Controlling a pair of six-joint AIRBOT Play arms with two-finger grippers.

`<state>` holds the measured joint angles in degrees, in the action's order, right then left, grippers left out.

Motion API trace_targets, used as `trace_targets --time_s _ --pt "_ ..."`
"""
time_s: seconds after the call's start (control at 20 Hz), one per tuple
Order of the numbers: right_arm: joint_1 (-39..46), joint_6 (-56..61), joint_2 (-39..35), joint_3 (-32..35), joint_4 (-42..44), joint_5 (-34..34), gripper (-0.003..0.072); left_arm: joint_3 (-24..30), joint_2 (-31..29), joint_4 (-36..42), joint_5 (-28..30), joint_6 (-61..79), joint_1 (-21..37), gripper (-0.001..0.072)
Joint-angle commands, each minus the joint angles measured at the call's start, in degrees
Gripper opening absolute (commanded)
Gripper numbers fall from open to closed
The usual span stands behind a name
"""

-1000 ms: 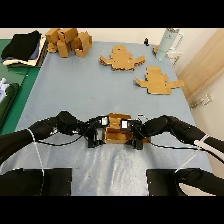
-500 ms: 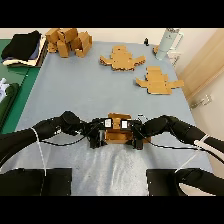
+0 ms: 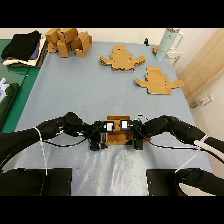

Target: Fold the box.

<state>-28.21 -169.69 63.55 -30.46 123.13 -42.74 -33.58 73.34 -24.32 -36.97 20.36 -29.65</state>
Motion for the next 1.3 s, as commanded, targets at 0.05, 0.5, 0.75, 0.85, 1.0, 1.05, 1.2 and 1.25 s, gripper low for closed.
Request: trace_targets --time_s 0.05,0.5,0.75,0.85,1.0,1.05,1.2,1.25 --pt "0.0 0.1 0.0 0.0 0.1 0.2 0.0502 -0.2 0.2 0.2 -0.4 -0.2 -0.1 0.0689" --pt "0.0 0.1 0.0 0.0 0.1 0.2 0.0502 -0.4 0.3 3.8 2.5 -2.5 -0.2 0.0589" --pt "0.0 0.1 0.0 0.0 0.1 0.2 0.0502 -0.4 0.3 3.7 3.0 -3.3 -0.2 0.0331" --pt "0.0 0.1 0.0 0.0 0.1 0.2 0.0502 -0.4 0.3 3.5 3.0 -3.3 -0.2 0.0437" --pt "0.0 0.1 0.0 0.0 0.1 0.2 0.0502 -0.4 0.3 3.5 3.0 -3.3 -0.2 0.0437" --pt "0.0 0.1 0.0 0.0 0.1 0.2 0.0502 -0.4 0.3 3.5 3.0 -3.3 -0.2 0.0437" --pt "0.0 0.1 0.0 0.0 0.1 0.2 0.0502 -0.4 0.3 3.5 2.9 -3.3 -0.2 0.0437" --pt "0.0 0.1 0.0 0.0 0.1 0.2 0.0503 -0.4 0.3 3.5 2.9 -3.3 -0.2 0.0438"
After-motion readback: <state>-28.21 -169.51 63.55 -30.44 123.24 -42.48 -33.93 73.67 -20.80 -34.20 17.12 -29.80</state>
